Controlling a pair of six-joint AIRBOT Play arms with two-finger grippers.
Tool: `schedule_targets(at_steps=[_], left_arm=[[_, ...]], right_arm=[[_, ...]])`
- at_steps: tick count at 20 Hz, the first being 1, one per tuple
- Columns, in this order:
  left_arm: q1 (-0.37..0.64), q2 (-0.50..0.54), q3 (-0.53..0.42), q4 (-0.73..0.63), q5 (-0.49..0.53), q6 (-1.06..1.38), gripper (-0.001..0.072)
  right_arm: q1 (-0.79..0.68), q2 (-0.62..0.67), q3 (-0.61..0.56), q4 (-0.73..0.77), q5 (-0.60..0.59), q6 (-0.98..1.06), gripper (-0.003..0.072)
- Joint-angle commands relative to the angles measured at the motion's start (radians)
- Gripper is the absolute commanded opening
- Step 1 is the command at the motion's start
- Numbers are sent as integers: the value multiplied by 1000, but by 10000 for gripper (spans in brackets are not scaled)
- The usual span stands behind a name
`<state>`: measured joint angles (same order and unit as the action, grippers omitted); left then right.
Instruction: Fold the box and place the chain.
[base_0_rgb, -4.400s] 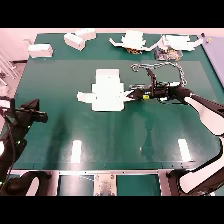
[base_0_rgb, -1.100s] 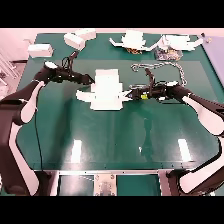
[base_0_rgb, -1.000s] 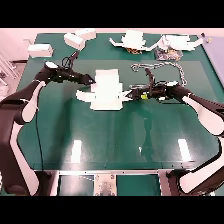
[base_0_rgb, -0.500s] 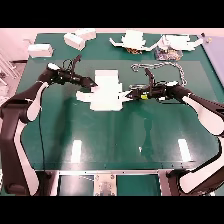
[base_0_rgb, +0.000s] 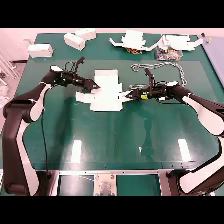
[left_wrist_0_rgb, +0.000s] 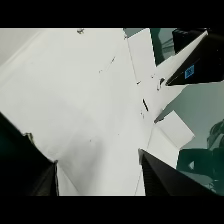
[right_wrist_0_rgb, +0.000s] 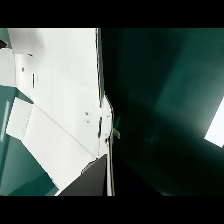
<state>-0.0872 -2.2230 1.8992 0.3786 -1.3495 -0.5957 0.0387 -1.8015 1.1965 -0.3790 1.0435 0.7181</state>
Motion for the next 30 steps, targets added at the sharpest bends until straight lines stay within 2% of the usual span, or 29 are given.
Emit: schedule_targets(at_steps=[1,2,17,25,26,27,28,30], left_arm=[[-5,-5,1,-5,-1,12,421],[-5,-5,1,-5,3,11,353],[3,-5,1,13,32,55,349],[-5,-20,1,12,-11,55,347],[-7,-26,1,12,-18,55,326],[-6,-27,1,11,-13,57,71],[-6,-27,1,10,1,66,20],[-5,-27,1,3,6,82,20]], right_arm=[[1,0,1,0,1,-1,5],[1,0,1,0,1,-3,5],[1,0,1,-26,2,-3,5],[1,0,1,-25,3,-3,5],[1,0,1,-23,4,-3,5],[1,0,1,-22,4,-3,5],[1,0,1,-22,5,-3,5],[1,0,1,-23,13,-3,5]])
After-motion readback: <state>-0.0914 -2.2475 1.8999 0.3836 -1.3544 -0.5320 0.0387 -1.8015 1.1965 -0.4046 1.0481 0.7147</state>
